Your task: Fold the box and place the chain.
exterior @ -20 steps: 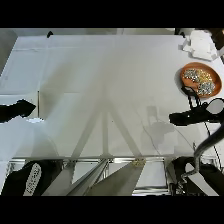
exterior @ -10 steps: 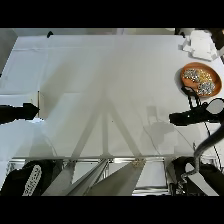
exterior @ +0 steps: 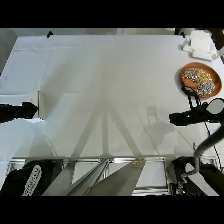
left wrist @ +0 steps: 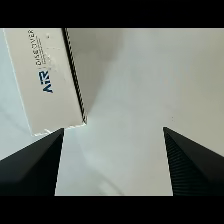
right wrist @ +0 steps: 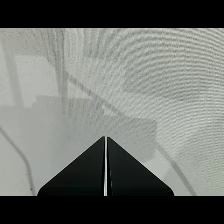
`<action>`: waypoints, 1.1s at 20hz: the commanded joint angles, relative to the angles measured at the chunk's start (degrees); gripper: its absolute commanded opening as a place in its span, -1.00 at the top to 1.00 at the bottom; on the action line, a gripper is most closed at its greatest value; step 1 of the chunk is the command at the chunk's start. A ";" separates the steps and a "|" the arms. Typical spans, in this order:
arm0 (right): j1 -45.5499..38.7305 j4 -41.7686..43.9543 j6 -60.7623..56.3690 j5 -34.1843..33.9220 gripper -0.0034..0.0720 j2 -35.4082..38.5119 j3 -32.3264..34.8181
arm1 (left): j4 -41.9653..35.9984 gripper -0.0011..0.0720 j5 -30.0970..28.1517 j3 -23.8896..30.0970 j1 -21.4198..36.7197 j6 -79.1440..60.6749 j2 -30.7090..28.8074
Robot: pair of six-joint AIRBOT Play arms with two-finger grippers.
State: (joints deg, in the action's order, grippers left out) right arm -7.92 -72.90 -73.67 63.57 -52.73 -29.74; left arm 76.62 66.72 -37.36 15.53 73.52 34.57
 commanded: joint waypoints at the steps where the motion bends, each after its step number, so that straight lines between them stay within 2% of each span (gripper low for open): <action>1: -0.04 0.02 0.00 0.02 0.87 -0.02 -0.07 | 2.58 -0.93 -1.75 0.02 0.09 0.09 0.04; 6: -0.04 0.02 0.00 0.02 0.87 -0.02 -0.07 | 6.62 -0.93 -3.28 0.02 0.13 4.11 2.23; 15: -0.04 0.02 -0.02 0.02 0.87 -0.02 -0.07 | 6.36 -0.93 -2.84 0.02 0.15 6.64 10.19; 22: -0.04 0.02 -0.02 0.02 0.87 -0.02 -0.07 | 6.34 -0.93 -2.91 0.04 0.11 6.64 11.45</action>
State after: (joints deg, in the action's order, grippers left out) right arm -7.92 -72.90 -73.67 63.57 -52.73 -29.74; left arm 82.98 63.86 -37.36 15.64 80.05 45.60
